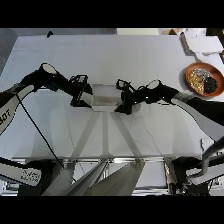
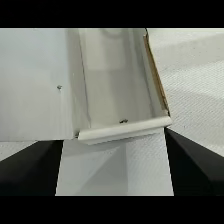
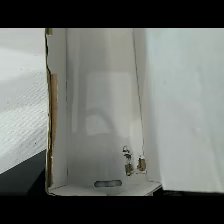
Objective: Fold the box and place the chain.
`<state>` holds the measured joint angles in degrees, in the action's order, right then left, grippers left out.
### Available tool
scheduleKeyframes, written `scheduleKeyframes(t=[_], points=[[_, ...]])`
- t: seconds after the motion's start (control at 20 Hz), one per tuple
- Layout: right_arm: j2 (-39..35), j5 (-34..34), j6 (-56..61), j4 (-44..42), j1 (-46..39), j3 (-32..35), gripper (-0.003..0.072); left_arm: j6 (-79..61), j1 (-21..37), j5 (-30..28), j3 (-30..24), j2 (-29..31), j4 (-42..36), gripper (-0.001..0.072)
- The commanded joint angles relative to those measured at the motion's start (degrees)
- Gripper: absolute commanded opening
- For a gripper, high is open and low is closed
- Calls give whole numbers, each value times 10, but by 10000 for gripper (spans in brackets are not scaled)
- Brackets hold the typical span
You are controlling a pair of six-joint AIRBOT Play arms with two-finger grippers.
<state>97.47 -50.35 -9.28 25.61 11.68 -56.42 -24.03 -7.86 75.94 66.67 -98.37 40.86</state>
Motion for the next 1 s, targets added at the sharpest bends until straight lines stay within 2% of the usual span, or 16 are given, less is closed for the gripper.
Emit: scheduleKeyframes(t=[0.0,0.35,0.6,0.95], points=[[0,0,-2,0,0,0,413,0,-1,5,0,0,7,700],[0,0,-2,0,0,0,413,37,1,3,-8,-15,5,700],[0,0,-2,0,0,0,413,37,-1,-22,-10,-39,-64,700],[0,0,-2,0,0,0,413,38,-6,-28,-19,-51,-53,699]])
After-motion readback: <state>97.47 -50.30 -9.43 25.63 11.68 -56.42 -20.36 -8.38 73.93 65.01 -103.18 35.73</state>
